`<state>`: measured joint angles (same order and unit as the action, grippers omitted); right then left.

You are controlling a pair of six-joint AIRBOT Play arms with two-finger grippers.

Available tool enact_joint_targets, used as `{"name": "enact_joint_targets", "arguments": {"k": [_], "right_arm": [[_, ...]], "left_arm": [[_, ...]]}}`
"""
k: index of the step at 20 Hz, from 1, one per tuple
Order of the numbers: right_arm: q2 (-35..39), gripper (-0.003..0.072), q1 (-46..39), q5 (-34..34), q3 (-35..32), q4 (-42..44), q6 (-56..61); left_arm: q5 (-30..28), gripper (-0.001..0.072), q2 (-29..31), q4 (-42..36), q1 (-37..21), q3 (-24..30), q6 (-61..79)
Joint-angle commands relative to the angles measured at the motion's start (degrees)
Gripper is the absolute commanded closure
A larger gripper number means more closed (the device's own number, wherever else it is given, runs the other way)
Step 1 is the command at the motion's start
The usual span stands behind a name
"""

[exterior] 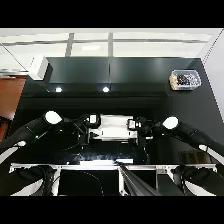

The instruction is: Fold the box and place the chain.

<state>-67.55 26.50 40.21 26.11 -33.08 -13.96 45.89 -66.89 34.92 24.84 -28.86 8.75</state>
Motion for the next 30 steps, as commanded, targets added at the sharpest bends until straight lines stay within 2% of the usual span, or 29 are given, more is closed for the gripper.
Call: {"name": "enact_joint_targets", "arguments": {"k": [1,3,8,13,18,24,25,26,27,28,29,30], "right_arm": [[-0.04,0.0128,0.04,0.00,0.00,0.02,0.02],[-0.04,0.0128,0.04,0.00,0.00,0.02,0.02],[-0.04,0.0128,0.04,0.00,0.00,0.02,0.02],[-0.04,0.0128,0.04,0.00,0.00,0.02,0.02],[-0.04,0.0128,0.04,0.00,0.00,0.02,0.02],[-0.04,0.0128,0.04,0.00,0.00,0.00,0.02],[-0.04,0.0128,0.04,0.00,0.00,0.02,0.02],[-0.04,0.0128,0.04,0.00,0.00,0.02,0.02],[-0.04,0.0128,0.04,0.00,0.00,0.02,0.02],[-0.04,0.0128,0.04,0.00,0.00,0.02,0.02],[-0.04,0.0128,0.04,0.00,0.00,0.02,0.02],[-0.04,0.0128,0.04,0.00,0.00,0.00,0.02]], "left_arm": [[1.05,0.0378,-0.09,-2.84,0.13,0.00,0.22],[1.09,0.0490,-0.11,-2.84,0.15,0.00,0.20],[0.17,0.0490,-0.11,-5.84,1.88,0.02,0.09],[-5.68,0.0489,-0.50,-5.84,5.49,0.02,0.04],[-5.27,0.0489,-2.99,-8.83,5.57,-0.17,0.02],[-5.38,0.0489,-2.97,-8.87,5.57,-0.35,0.04],[-5.42,0.0480,-2.97,-8.87,5.57,-0.35,0.07],[-5.42,0.0392,-2.97,-8.87,5.57,-0.35,0.07],[-5.46,0.0266,-2.99,-8.87,5.57,-0.33,0.04],[-5.44,0.0260,-2.99,-8.85,5.57,-0.33,0.04],[-5.44,0.0287,-2.99,-8.85,5.57,-0.35,0.04],[-5.42,0.0398,-2.99,-8.83,5.57,-0.35,0.04]]}}
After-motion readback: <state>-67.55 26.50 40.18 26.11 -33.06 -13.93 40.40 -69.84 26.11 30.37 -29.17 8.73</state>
